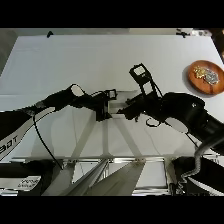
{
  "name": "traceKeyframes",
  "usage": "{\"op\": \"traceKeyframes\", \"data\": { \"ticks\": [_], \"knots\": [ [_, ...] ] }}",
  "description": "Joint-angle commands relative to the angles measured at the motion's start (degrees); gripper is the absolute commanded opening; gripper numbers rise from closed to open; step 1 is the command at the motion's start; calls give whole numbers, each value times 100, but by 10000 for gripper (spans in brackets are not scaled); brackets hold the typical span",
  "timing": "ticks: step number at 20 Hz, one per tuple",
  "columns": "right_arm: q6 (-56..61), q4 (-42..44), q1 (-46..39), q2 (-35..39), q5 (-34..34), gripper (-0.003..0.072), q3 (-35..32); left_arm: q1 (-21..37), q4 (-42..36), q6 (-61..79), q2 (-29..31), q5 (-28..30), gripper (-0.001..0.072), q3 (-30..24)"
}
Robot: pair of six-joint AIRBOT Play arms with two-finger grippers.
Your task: Fold the box and place the chain.
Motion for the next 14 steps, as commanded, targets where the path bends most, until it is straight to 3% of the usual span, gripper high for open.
{"op": "traceKeyframes", "data": {
  "ticks": [1, 6, 10, 14],
  "knots": [
    [22, 304, 96, 17, -382, 12, 7, 2, 0, 2, 4, 0, 352, 2],
    [-2, 739, 96, -181, -809, 11, 4, 2, 0, 2, 4, 0, 352, 2],
    [15, 649, 96, -553, -466, 13, 2, 2, 0, 2, 4, 0, 352, 2],
    [22, 654, 52, -1016, -667, 13, -72, 2, 0, 2, 4, 0, 352, 2]
  ]
}}
